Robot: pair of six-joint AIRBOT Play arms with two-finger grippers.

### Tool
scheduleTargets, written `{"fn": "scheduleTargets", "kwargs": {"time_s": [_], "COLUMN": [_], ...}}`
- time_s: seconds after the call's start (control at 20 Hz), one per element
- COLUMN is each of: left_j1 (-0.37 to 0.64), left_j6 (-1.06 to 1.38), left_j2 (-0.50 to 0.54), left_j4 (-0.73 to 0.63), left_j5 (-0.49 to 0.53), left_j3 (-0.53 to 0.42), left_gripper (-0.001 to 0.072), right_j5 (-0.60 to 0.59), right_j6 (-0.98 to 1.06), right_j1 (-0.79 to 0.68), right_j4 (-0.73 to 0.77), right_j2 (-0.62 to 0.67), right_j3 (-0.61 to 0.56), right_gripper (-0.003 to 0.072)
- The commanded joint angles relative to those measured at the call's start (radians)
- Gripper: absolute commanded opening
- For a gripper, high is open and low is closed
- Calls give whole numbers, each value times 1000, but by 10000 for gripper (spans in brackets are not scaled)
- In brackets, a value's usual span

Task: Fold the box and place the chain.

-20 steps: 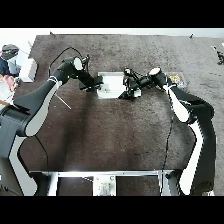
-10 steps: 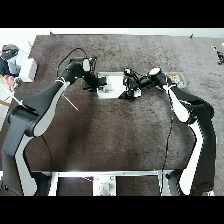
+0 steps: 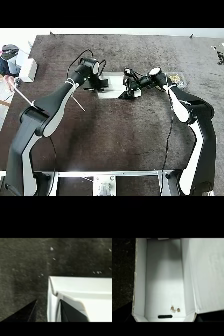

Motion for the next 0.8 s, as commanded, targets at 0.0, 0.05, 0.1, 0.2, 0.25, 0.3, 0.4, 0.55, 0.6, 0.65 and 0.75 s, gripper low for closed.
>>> {"fn": "scheduleTargets", "kwargs": {"time_s": [0.0, 0.05, 0.1, 0.2, 0.25, 0.3, 0.4, 0.55, 0.6, 0.65, 0.75], "left_j1": [-3, -3, -3, -3, -4, -4, -4, -4, -5, -5, -5], "left_j6": [-44, -45, -50, -54, -60, -59, -58, -57, -56, -56, -42], "left_j2": [-6, -7, -7, -8, -13, -18, -21, -21, -22, -22, -21], "left_j4": [37, 41, 40, 40, 40, 39, 37, 39, 36, 36, 32], "left_j5": [-5, -6, -3, -5, -8, -11, -10, -3, -2, 2, 6], "left_j3": [5, 5, 5, 3, 3, 3, 2, 2, 2, 2, 2], "left_gripper": [278, 239, 233, 233, 233, 232, 162, 109, 44, 11, 11], "right_j5": [0, 0, 0, 0, 0, 0, 0, 0, 0, 0, 0], "right_j6": [0, 0, 0, 0, 0, 0, 0, 0, 0, 0, 0], "right_j1": [0, 0, 0, 0, 0, 0, 0, 0, 0, 0, 0], "right_j4": [0, 0, 0, 0, 0, 0, 0, 0, 0, 0, 0], "right_j2": [0, 0, 0, 0, 0, 0, 0, 0, 0, 0, 0], "right_j3": [1, 1, 1, 1, 1, 1, 1, 1, 1, 1, 1], "right_gripper": [465, 465, 465, 465, 465, 465, 465, 465, 465, 465, 465]}}
